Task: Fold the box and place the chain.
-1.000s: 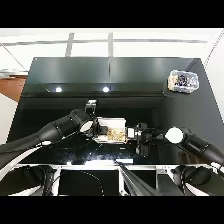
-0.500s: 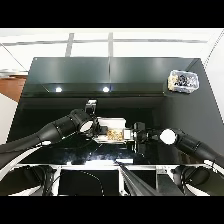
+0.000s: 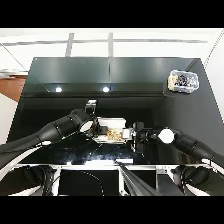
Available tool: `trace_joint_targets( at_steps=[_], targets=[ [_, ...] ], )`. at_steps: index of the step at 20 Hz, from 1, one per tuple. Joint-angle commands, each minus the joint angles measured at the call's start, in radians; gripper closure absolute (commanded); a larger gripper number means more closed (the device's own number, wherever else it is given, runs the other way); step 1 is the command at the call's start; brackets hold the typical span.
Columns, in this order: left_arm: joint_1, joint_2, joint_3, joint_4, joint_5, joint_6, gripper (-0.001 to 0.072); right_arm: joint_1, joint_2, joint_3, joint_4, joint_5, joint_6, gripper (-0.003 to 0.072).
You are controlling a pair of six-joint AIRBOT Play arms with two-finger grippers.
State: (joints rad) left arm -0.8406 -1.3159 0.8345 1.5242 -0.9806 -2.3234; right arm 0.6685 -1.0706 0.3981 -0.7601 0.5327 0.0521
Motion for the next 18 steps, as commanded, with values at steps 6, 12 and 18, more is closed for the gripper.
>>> trace_joint_targets(
  at_steps=[6,12,18],
  targets=[
    [0.0,0.0,0.001,0.0,-0.001,0.0,0.0679,0.0,-0.022,0.0,0.012,0.025,-0.011,0.0571],
    [0.0,0.0,0.001,0.0,-0.001,0.001,0.0679,-0.021,0.006,0.0,-0.045,0.046,0.154,0.0644],
    [0.0,0.0,0.001,0.0,0.0,0.001,0.0679,-0.092,0.164,0.017,-0.21,0.138,0.397,0.0646]
  ],
)
